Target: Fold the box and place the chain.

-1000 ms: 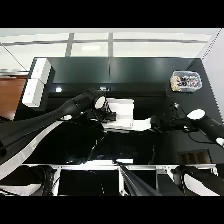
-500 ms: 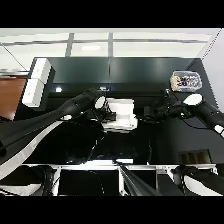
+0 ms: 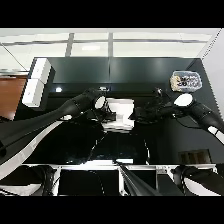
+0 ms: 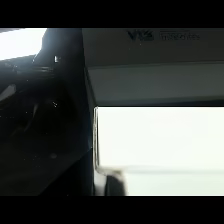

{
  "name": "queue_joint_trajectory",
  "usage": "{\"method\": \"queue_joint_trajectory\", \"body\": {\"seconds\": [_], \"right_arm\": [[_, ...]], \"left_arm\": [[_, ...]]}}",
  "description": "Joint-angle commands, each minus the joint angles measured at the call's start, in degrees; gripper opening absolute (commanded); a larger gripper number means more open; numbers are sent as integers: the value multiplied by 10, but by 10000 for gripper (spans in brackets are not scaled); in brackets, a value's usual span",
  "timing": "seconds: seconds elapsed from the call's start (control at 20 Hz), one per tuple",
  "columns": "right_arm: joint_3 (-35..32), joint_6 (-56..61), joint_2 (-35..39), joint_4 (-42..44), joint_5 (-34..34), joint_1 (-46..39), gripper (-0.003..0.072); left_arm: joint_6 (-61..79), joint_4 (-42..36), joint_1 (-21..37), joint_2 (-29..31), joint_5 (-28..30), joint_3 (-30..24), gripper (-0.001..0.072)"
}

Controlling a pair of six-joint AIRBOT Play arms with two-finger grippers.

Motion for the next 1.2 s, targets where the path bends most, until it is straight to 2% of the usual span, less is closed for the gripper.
{"method": "queue_joint_trajectory", "body": {"seconds": [0.0,0.25,0.3,0.5,0.8,0.95,1.05,1.15], "right_arm": [[4,43,0,-32,-19,20,419],[27,155,-3,-163,-44,73,384],[35,173,-8,-186,-44,82,320],[73,225,-37,-229,-40,112,312],[143,342,-90,-363,14,172,301],[180,400,-118,-442,73,193,301],[202,418,-133,-466,111,206,302],[207,451,-135,-479,114,216,301]], "left_arm": [[0,0,0,0,1,0,27],[0,0,0,0,1,0,27],[0,0,0,0,1,0,27],[0,0,0,0,1,0,27],[0,0,0,0,1,0,27],[0,0,0,0,0,0,27],[0,0,0,0,1,0,27],[0,0,0,0,1,0,27]]}}
